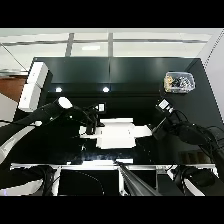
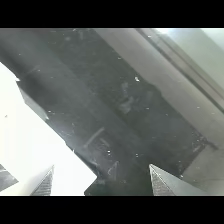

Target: Fold the box and place the chain.

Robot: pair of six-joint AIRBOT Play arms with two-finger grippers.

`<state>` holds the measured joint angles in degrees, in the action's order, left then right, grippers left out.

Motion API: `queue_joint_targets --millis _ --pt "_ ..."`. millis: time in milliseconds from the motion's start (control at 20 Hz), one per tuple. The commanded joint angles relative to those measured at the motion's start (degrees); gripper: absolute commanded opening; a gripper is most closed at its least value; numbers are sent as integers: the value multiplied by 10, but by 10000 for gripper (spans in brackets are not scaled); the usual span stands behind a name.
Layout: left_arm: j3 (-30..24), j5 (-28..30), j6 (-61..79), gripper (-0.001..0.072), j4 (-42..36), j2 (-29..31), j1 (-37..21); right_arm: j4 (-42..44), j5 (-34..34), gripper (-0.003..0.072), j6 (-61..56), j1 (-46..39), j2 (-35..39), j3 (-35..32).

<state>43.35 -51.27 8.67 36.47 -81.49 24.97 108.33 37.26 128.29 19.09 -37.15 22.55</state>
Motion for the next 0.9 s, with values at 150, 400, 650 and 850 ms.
queue_joint_targets --millis 150,400,650,850 --pt "0 3 1 27 1 -3 0 16 32 696 37 1 -22 -9" --pt "0 8 1 28 2 -4 5 42 31 695 74 1 -30 -9" --pt "0 7 1 28 2 -4 5 42 59 695 79 1 -30 -9" --pt "0 7 1 28 2 -4 5 52 95 694 140 30 -30 -17"
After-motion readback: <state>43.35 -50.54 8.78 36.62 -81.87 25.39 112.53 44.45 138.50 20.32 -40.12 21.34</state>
